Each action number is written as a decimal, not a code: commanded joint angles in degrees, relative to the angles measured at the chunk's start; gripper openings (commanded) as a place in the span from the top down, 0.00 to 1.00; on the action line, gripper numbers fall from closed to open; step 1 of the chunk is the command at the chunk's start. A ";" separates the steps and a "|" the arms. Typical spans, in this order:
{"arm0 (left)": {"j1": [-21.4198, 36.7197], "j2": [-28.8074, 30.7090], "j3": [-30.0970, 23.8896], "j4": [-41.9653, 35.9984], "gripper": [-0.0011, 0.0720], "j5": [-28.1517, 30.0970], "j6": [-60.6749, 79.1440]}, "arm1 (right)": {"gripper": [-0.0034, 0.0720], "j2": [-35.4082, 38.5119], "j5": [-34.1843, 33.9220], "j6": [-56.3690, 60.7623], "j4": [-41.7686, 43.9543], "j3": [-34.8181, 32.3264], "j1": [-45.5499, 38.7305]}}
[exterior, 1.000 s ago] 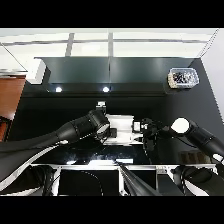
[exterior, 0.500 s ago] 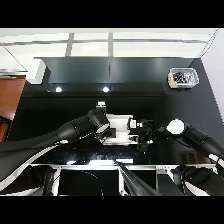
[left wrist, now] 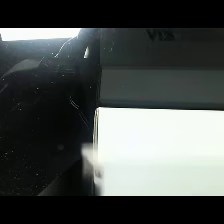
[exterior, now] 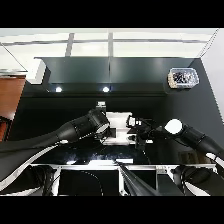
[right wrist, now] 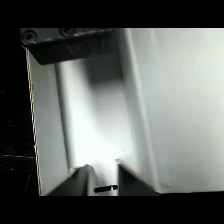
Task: Fold the box and place the chain.
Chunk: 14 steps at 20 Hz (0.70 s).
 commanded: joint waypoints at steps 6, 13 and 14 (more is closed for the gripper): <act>0.00 -0.02 -0.02 0.00 0.95 0.07 0.02 | 0.94 2.14 2.58 14.56 -5.92 1.55 -1.70; 0.00 -0.02 -0.02 0.04 0.95 0.07 0.02 | 0.94 11.74 10.34 73.42 -29.99 4.94 -31.26; 0.00 -0.02 -0.02 0.04 0.95 0.09 0.02 | 0.94 11.47 10.58 78.75 -29.16 3.61 -35.17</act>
